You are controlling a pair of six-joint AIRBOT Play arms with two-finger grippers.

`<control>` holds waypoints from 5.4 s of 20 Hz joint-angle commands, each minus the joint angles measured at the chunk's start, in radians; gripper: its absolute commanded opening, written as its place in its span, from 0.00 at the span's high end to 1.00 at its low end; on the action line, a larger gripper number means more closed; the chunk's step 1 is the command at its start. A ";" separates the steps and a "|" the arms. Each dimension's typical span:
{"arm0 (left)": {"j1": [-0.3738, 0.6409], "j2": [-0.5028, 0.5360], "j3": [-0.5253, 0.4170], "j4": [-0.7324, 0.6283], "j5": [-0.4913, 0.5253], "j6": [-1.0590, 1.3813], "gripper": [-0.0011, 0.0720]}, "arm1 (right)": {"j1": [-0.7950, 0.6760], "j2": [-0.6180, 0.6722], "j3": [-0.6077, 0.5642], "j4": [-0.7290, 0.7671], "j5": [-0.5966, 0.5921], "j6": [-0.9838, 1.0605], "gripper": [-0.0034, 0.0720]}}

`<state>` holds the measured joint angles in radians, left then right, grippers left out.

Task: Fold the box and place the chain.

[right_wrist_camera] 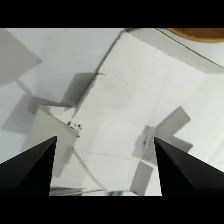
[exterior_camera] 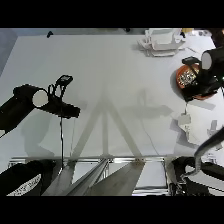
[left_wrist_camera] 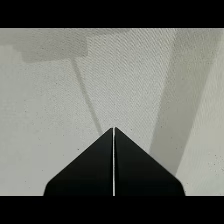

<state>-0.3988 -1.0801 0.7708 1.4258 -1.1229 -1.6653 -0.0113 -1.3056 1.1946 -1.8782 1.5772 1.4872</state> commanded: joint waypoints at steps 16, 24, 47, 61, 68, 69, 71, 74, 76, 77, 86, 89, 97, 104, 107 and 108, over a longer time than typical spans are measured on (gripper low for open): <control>-0.001 0.000 -0.001 0.000 0.000 0.000 0.97 | -0.446 0.001 -0.216 -0.179 0.002 0.084 0.20; -0.001 0.000 -0.001 0.000 0.000 0.000 0.97 | -0.446 -0.139 -0.217 -0.208 -0.033 0.111 0.41; -0.001 0.000 -0.001 0.000 0.001 0.000 0.97 | 0.221 0.251 -0.484 0.557 -0.467 0.008 0.93; 0.008 -0.002 0.001 -0.328 0.272 0.485 0.41 | 0.496 0.294 -0.615 0.500 -0.680 0.166 0.93; 0.027 -0.185 0.082 -0.740 0.197 0.934 0.25 | 0.496 0.294 -0.615 0.502 -0.673 0.166 0.93; 0.027 -0.233 0.087 -0.750 0.162 0.968 0.16 | 0.496 0.294 -0.615 0.502 -0.673 0.166 0.93; 0.027 -0.309 0.087 -0.821 0.112 1.051 0.03 | 0.496 0.294 -0.615 0.502 -0.672 0.166 0.93; 0.019 -0.374 0.087 -0.929 0.082 1.174 0.04 | 0.496 0.294 -0.615 0.502 -0.672 0.166 0.93; 0.002 -0.393 0.087 -0.937 0.083 1.222 0.08 | 0.496 0.294 -0.615 0.502 -0.672 0.166 0.93; -0.009 -0.401 0.087 -0.937 0.082 1.241 0.13 | 0.496 0.294 -0.615 0.502 -0.672 0.166 0.93; -0.046 -0.407 0.087 -0.940 0.138 1.563 0.98 | 0.496 0.294 -0.614 0.519 -0.665 0.166 0.93; -0.053 -0.407 0.087 -0.940 0.136 1.627 0.98 | 0.496 0.299 -0.613 0.525 -0.646 0.165 0.93; -0.163 -0.407 0.088 -1.019 0.270 1.893 0.98 | 0.495 0.449 -0.478 0.409 -0.531 0.125 0.31; -0.200 -0.409 0.087 -1.022 0.387 1.912 0.98 | 0.495 0.563 -0.472 0.281 -0.452 0.127 0.31; -0.200 -0.410 0.087 -1.021 0.395 1.913 0.98 | 0.495 0.564 -0.472 0.281 -0.451 0.127 0.31; -0.200 -0.415 0.087 -1.022 0.394 1.913 0.98 | 0.495 0.564 -0.472 0.281 -0.451 0.127 0.31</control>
<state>-0.5961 -1.4906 0.8577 0.4046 -0.7509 0.2405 0.4839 -0.7498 0.7216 -1.5841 1.1122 1.6150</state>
